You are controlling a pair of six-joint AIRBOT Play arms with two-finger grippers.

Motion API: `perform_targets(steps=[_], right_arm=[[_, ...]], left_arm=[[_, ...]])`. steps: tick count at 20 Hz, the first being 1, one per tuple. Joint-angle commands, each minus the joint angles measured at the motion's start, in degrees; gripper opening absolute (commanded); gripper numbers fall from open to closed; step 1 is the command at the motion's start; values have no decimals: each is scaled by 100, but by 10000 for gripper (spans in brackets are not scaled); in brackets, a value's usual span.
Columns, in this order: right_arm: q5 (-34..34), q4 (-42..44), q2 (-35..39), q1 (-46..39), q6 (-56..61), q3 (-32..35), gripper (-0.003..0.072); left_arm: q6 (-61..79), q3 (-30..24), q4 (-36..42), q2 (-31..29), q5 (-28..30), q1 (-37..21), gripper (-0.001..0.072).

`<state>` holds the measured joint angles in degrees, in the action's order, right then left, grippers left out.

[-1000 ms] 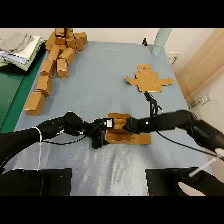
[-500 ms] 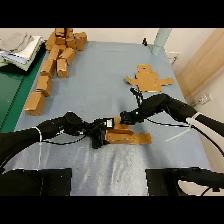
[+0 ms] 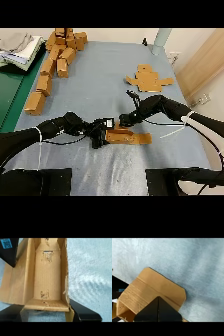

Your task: Fold the box.

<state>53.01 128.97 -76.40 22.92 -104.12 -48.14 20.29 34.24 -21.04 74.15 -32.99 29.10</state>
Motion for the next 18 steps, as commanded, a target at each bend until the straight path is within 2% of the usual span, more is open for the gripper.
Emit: perform_targets(steps=[1, 5, 8, 10, 13, 14, 15, 16, 18], right_arm=[[109, -68, 184, 15, -179, -164, 1], [369, -739, 1058, 15, -203, -549, 1], [1198, -1379, 1624, 17, -175, -514, 1], [1692, -1397, 1974, 24, -304, -269, 1], [2258, -1287, 2675, 376, -1091, 382, 2], [2284, -1421, 2846, 520, -1294, 605, 52], [2234, -1696, 2966, 656, -1545, 831, 364], [2044, -2037, 3010, 758, -1740, 1036, 563], [1519, -2522, 2955, 863, -2127, 1318, 572]], left_arm=[[0, 0, 0, -4, 2, -2, 489], [0, -2, 0, -2, 2, -2, 489], [0, -2, 0, -4, 2, -2, 489], [0, -2, 0, -4, 2, -2, 489], [0, 0, 0, -2, 2, -2, 489], [0, 0, 0, -4, 2, -2, 489], [0, 0, 0, -4, 2, -2, 489], [0, 0, 0, -4, 2, -2, 489], [0, 0, 0, -2, 2, -2, 489]])
